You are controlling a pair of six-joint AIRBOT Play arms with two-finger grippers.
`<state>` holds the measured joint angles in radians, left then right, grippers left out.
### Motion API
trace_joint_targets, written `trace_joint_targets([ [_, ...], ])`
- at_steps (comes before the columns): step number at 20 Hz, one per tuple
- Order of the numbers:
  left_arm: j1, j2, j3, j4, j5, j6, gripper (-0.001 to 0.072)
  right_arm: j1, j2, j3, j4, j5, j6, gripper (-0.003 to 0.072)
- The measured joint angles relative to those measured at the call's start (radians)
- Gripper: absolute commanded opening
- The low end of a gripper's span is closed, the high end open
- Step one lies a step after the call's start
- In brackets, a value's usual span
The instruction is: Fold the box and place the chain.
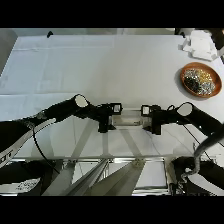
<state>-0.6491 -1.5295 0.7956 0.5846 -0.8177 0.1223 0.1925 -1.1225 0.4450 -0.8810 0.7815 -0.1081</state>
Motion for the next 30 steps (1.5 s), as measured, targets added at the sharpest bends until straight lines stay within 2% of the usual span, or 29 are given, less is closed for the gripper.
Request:
trace_joint_targets([
  [5, 0.0, 0.0, 0.0, 0.0, 0.002, 0.0, 0.0433, 0.0, 0.127, 0.0, -0.199, 0.047, 0.193, 0.0642],
  [6, 0.0, 0.0, 0.0, 0.0, 0.002, -0.001, 0.0432, 0.0, 0.166, 0.0, -0.225, 0.056, 0.218, 0.0501],
  [7, 0.0, 0.0, 0.0, 0.0, 0.003, -0.002, 0.0433, 0.0, 0.205, 0.0, -0.24, 0.072, 0.237, 0.031],
  [8, 0.0, 0.0, 0.0, 0.0, 0.003, -0.002, 0.0432, 0.0, 0.246, 0.0, -0.246, 0.084, 0.248, 0.0187],
  [10, 0.0, 0.0, 0.0, 0.0, 0.003, -0.002, 0.0433, 0.0, 0.333, 0.0, -0.237, 0.111, 0.267, 0.0026],
  [13, 0.0, 0.0, 0.0, -0.001, 0.004, -0.003, 0.0433, 0.0, 0.416, 0.0, -0.139, 0.145, 0.266, 0.002],
  [15, 0.0, 0.0, 0.0, -0.001, 0.004, -0.003, 0.0432, 0.001, 0.435, 0.0, -0.019, 0.163, 0.232, 0.002],
  [20, 0.0, 0.0, 0.0, -0.001, 0.005, -0.003, 0.0433, 0.001, 0.384, 0.0, 0.25, 0.125, 0.08, 0.002],
  [24, 0.0, 0.0, 0.0, -0.001, 0.005, -0.003, 0.0432, 0.001, 0.311, 0.0, 0.331, 0.09, 0.022, 0.002],
  [30, 0.0, 0.0, 0.0, -0.001, 0.005, -0.003, 0.0433, 0.001, 0.325, 0.0, 0.378, 0.117, -0.003, 0.002],
])
